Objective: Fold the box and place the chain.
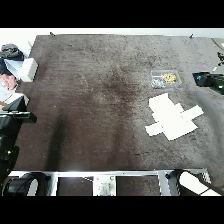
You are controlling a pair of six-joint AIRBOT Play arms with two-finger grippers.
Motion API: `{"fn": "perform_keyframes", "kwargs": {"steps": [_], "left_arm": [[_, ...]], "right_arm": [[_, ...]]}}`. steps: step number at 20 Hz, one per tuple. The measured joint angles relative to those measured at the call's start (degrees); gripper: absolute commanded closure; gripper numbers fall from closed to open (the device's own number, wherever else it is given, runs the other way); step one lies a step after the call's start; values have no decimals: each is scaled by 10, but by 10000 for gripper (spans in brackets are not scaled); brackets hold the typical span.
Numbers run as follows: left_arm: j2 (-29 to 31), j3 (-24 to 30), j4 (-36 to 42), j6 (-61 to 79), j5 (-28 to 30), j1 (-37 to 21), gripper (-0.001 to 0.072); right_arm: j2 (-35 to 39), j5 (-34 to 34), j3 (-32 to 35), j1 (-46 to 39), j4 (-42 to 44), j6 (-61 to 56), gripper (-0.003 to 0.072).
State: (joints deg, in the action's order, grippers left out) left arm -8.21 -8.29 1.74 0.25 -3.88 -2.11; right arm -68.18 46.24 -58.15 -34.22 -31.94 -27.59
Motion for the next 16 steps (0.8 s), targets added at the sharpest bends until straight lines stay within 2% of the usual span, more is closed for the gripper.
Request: {"fn": "perform_keyframes", "kwargs": {"steps": [4, 9, 12, 16], "left_arm": [[0, 0, 0, 0, 0, 0, 698], [0, 0, 0, 0, 0, 0, 698], [0, 0, 0, 0, 0, 0, 698], [0, 0, 0, 0, 0, 0, 698]], "right_arm": [[-137, 166, -160, -65, -134, -88, 205], [-294, 324, -322, -87, -229, -141, 203], [-361, 385, -390, -91, -278, -149, 204], [-407, 425, -429, -91, -311, -118, 204]]}}
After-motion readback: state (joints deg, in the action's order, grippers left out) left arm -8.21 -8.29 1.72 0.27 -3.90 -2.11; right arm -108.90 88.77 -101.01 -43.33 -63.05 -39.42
